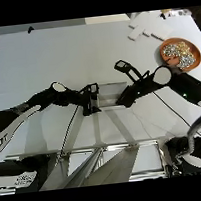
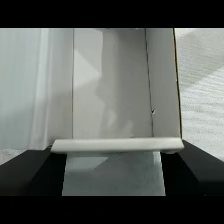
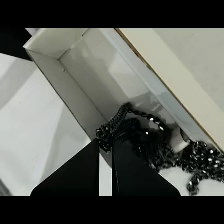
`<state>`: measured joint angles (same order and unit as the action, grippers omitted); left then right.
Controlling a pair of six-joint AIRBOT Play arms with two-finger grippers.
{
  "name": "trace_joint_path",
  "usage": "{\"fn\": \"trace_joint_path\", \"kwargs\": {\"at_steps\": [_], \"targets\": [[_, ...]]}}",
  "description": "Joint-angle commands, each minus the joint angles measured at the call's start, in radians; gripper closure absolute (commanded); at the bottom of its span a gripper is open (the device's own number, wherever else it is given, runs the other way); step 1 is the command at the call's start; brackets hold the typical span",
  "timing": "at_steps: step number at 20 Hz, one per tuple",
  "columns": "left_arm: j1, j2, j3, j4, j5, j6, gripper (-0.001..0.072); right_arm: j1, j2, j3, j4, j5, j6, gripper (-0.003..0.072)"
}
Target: Fold the box and place the chain.
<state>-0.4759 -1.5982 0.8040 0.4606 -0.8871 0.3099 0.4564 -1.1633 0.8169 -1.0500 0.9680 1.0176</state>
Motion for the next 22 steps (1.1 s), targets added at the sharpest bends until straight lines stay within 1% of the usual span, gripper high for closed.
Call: {"fn": "trace_joint_path", "kwargs": {"at_steps": [1, 4, 5, 6, 7, 8, 11, 12, 13, 15, 18, 20, 22], "targets": [[0.001, 0.000, 0.000, 0.000, 0.000, 0.000, 0.0319, 0.041, -0.059, -0.016, -0.005, -0.071, -0.004, 0.0666], [0.001, 0.000, 0.000, 0.000, 0.000, 0.000, 0.0319, 0.040, -0.080, -0.016, -0.012, -0.069, 0.007, 0.0660], [0.001, 0.000, 0.000, 0.000, 0.000, 0.000, 0.0319, 0.040, -0.073, -0.015, -0.012, -0.063, 0.006, 0.0603], [0.001, 0.000, 0.000, 0.000, 0.000, 0.000, 0.0319, 0.040, -0.056, -0.016, -0.012, -0.059, 0.006, 0.0521], [0.001, 0.000, 0.000, 0.000, 0.000, 0.000, 0.0319, 0.040, -0.032, -0.015, -0.015, -0.060, 0.006, 0.0459], [0.001, 0.000, 0.000, 0.000, 0.000, 0.000, 0.0319, 0.040, 0.003, -0.015, -0.030, -0.060, 0.006, 0.0445], [0.001, 0.000, 0.000, 0.000, 0.000, 0.000, 0.0319, 0.040, 0.128, -0.015, -0.147, -0.042, 0.012, 0.0448], [0.001, 0.000, 0.000, 0.000, 0.000, 0.000, 0.0319, 0.040, 0.173, -0.016, -0.211, -0.038, 0.039, 0.0449], [0.001, 0.000, 0.000, 0.000, 0.000, 0.000, 0.0319, 0.040, 0.209, -0.015, -0.272, -0.033, 0.068, 0.0467], [0.001, 0.000, 0.000, 0.000, 0.000, 0.000, 0.0319, 0.035, 0.256, -0.016, -0.389, -0.025, 0.138, 0.0470], [0.001, 0.000, 0.000, 0.000, 0.000, 0.000, 0.0319, -0.061, 0.258, -0.022, -0.410, 0.010, 0.153, 0.0469], [0.001, 0.000, 0.000, 0.000, 0.000, 0.000, 0.0319, -0.149, 0.253, -0.049, -0.409, -0.005, 0.153, 0.0469], [0.001, 0.000, 0.000, 0.000, 0.000, 0.000, 0.0319, -0.204, 0.235, -0.094, -0.403, -0.053, 0.153, 0.0469]]}}
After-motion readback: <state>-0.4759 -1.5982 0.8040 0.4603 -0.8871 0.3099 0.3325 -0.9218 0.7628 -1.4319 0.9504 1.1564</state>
